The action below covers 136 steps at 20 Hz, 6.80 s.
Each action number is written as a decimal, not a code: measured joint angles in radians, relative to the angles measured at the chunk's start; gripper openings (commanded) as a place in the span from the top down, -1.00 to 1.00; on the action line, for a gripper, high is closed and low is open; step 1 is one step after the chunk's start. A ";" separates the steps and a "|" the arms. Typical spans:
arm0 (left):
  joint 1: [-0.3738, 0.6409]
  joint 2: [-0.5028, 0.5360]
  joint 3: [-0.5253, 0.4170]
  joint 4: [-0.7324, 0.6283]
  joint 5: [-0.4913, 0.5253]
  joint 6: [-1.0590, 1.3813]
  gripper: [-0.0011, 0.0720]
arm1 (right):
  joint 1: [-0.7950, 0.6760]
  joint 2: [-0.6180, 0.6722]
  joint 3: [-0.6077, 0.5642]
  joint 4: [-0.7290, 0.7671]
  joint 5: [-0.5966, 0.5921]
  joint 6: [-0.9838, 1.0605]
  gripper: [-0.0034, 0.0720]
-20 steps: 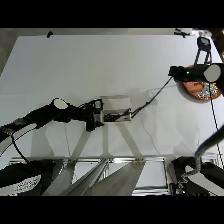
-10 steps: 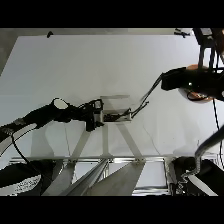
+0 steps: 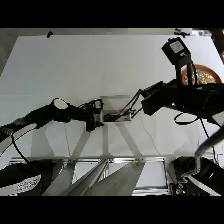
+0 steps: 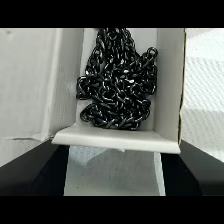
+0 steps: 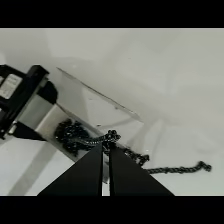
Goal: Fold the box and place the chain.
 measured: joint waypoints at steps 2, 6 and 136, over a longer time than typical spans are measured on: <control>0.000 0.000 0.000 0.000 0.000 0.000 0.28 | 0.024 -0.011 0.000 0.026 -0.014 0.003 0.89; 0.000 0.000 0.000 0.000 0.000 0.000 0.28 | 0.058 -0.055 0.000 0.079 -0.028 0.005 0.89; 0.000 0.000 0.000 0.000 -0.016 0.000 0.28 | -0.129 -0.365 -0.268 0.807 -0.279 -1.152 0.39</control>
